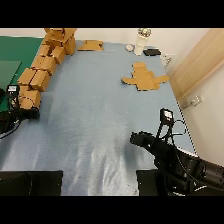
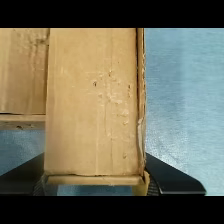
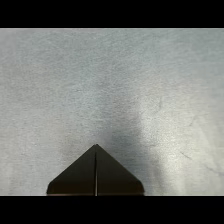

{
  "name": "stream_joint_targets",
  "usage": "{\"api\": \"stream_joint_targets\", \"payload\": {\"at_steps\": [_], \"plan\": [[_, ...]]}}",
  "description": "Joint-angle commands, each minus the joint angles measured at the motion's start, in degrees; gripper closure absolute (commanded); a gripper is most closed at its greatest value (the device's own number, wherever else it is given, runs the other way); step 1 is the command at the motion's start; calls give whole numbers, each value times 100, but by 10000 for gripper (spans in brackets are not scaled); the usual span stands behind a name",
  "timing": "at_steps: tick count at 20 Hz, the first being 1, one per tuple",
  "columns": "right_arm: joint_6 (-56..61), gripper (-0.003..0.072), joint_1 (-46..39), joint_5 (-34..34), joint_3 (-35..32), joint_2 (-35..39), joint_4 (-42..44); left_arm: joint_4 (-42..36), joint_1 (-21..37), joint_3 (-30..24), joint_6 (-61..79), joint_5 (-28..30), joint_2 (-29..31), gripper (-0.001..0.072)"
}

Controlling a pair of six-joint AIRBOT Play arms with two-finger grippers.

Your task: Fold the box.

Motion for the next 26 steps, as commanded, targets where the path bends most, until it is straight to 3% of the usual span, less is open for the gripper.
{"api": "stream_joint_targets", "payload": {"at_steps": [1,9,15,16,17,22,26], "plan": [[2,685,0,13,9,-2,7,9,0,101,7,-61,-260,230],[2,686,0,22,9,-2,7,11,0,210,11,-7,-426,230],[2,685,0,168,9,-2,4,31,-2,433,15,-474,-640,226],[2,685,0,170,9,-2,7,31,0,433,13,-474,-645,152],[2,685,0,168,20,-2,9,31,4,435,4,-463,-647,13],[-9,685,0,160,140,-2,4,31,15,435,-9,-581,-647,13],[-24,686,0,160,140,-2,4,87,372,435,-13,-1539,-304,13]]}}
